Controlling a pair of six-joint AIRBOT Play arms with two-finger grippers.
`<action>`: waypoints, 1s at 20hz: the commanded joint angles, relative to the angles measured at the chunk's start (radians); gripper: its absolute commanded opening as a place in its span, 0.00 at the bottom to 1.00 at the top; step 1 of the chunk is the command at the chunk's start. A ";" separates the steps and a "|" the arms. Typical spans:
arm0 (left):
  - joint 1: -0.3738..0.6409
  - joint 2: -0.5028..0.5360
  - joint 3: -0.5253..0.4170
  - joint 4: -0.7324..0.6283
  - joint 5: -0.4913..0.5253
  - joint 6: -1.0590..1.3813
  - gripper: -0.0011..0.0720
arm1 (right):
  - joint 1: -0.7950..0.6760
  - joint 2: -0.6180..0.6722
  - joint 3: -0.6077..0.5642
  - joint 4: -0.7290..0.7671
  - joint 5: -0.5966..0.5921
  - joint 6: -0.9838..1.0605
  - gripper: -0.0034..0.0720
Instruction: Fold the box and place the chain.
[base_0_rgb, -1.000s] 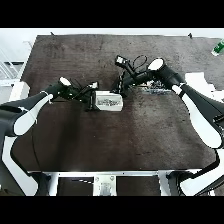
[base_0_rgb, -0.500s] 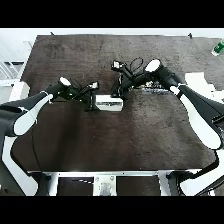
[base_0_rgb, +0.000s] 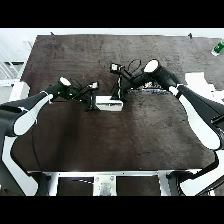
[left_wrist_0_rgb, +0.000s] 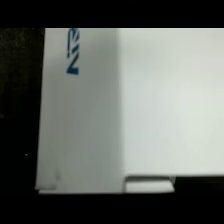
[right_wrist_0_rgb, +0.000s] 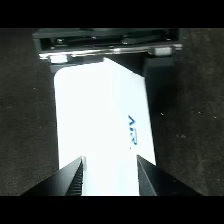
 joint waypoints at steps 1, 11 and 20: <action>0.000 0.000 0.000 0.000 0.000 0.000 0.73 | 0.020 -0.011 0.000 -0.023 0.004 -0.001 0.57; 0.000 0.000 0.000 0.000 0.000 0.000 0.74 | 0.026 -0.028 0.001 -0.042 -0.072 0.010 0.56; 0.000 0.000 0.000 0.000 0.000 0.000 0.73 | 0.026 -0.027 0.037 -0.038 -0.041 0.010 0.36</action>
